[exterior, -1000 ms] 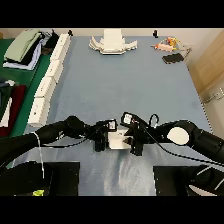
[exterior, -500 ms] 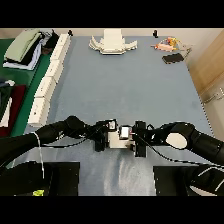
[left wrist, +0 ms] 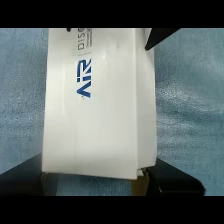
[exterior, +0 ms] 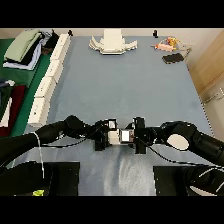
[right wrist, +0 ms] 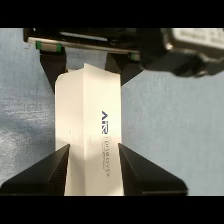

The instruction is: Fold the box.

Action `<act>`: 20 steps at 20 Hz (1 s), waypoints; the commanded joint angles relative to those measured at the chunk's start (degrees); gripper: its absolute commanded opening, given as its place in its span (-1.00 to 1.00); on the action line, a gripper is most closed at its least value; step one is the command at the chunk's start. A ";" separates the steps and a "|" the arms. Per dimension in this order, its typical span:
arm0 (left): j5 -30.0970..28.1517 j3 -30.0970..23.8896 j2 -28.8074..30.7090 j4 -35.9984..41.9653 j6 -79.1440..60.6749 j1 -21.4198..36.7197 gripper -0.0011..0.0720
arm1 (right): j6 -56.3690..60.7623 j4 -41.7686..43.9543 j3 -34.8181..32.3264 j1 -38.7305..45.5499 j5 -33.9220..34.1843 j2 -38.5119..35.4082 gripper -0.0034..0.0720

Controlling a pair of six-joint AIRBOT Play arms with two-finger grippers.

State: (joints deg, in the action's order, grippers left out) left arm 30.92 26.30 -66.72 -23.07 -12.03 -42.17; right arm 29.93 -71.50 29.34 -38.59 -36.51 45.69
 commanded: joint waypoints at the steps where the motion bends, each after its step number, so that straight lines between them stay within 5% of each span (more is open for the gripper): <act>1: 0.09 0.07 0.04 -0.07 -0.11 0.02 0.03 | -0.48 -0.85 0.00 -0.11 0.59 -1.27 0.36; 11: 0.09 0.07 0.02 -0.07 -0.13 0.02 0.03 | -0.46 -2.25 0.11 -0.11 2.62 -1.25 0.26; 14: 0.09 0.07 0.04 -0.07 -0.13 0.02 0.03 | -0.46 -2.23 0.11 -0.09 2.60 -0.61 0.05; 16: 0.09 0.07 0.02 -0.07 -0.13 0.02 0.03 | -0.46 -1.95 0.11 -0.11 2.58 0.55 -0.38; 20: 0.09 0.07 0.02 -0.07 -0.11 0.02 0.03 | -0.46 1.60 0.11 -0.11 0.98 1.49 -0.47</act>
